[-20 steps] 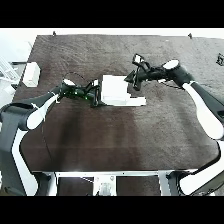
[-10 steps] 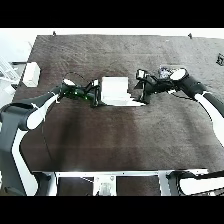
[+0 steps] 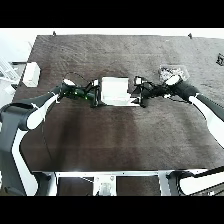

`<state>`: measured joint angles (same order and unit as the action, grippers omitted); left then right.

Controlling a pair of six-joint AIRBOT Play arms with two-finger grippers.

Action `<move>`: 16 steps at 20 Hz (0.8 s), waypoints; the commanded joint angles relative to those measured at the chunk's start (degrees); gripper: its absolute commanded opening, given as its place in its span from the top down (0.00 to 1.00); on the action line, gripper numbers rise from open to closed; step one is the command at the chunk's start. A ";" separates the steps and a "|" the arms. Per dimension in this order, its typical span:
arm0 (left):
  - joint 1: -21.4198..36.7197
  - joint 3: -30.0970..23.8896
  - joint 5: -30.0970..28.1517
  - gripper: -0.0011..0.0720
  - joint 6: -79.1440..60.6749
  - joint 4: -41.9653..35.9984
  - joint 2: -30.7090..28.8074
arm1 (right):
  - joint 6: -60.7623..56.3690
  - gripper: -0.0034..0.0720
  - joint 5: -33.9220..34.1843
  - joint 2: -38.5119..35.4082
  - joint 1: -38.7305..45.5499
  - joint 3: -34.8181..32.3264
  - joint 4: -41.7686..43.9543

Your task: Fold the box and place the chain.

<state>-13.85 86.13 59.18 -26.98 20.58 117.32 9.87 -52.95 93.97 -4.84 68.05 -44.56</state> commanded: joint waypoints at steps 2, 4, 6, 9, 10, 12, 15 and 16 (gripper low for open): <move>0.04 0.00 0.00 0.26 0.00 0.02 -0.02 | 2.29 0.38 0.90 1.51 -0.39 -0.04 3.04; 0.04 0.00 -0.02 0.26 0.00 0.02 -0.02 | 2.67 0.38 0.90 1.97 -0.81 -0.04 3.72; 0.04 0.00 -0.02 0.26 0.00 0.02 -0.02 | 3.04 0.53 0.92 2.54 -1.62 0.00 4.20; 0.04 0.00 -0.02 0.26 0.00 0.02 -0.02 | 5.92 0.78 1.95 3.23 -3.23 0.00 5.90; 0.04 0.00 -0.02 0.26 0.00 0.02 -0.02 | 5.86 0.78 3.56 3.32 -3.78 0.00 6.67; 0.04 0.00 -0.02 0.26 0.00 0.02 -0.02 | 5.95 0.79 5.62 3.63 -4.72 0.00 7.74; 0.04 0.00 0.00 0.26 0.00 0.02 -0.02 | 7.37 0.79 7.23 4.66 -5.70 0.02 8.85; 0.04 0.00 -0.02 0.26 0.02 0.02 -0.02 | 7.37 0.81 7.98 4.85 -5.84 0.02 9.25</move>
